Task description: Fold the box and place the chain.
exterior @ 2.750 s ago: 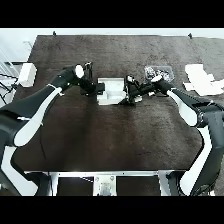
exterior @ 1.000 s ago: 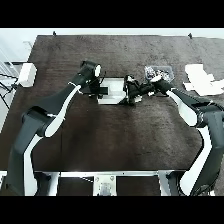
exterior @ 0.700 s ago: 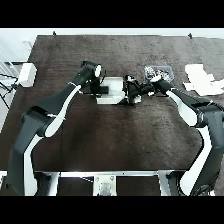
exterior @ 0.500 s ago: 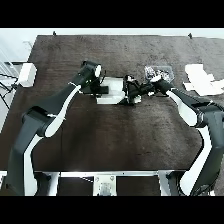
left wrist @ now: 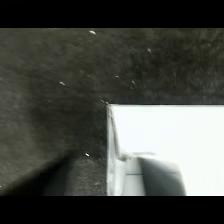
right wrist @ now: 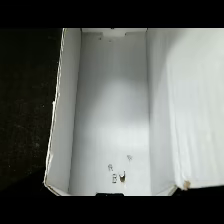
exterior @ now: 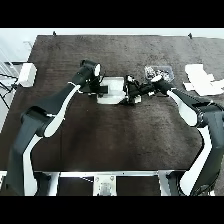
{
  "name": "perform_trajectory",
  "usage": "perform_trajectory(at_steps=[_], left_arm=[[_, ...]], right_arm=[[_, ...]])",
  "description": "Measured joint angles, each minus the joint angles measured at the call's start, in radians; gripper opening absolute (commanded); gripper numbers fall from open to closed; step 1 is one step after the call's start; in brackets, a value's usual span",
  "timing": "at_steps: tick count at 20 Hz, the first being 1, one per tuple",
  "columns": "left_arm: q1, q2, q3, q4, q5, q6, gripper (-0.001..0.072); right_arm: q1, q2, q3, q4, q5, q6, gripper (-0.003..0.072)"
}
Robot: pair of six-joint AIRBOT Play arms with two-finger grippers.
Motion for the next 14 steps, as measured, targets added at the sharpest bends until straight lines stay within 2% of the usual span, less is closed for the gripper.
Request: perform_trajectory(at_steps=[4, 6, 7, 14], left_arm=[[-0.002, 0.027, 0.004, -0.022, -0.008, 0.043, 0.0534], [-0.001, 0.043, 0.004, -0.023, -0.021, 0.067, 0.0693], [0.0, 0.054, 0.004, -0.025, -0.033, 0.084, 0.0713], [-0.001, 0.174, 0.004, 0.011, -0.122, 0.351, 0.0717]], right_arm=[[0.0, 0.0, 0.0, 0.001, 0.0, 0.0, 0.0545], [0.0, 0.0, 0.0, 0.002, 0.0, 0.0, 0.0545], [0.0, 0.0, 0.0, 0.002, -0.001, 0.0, 0.0545], [0.0, 0.0, 0.0, 0.003, -0.001, 0.001, 0.0545]])
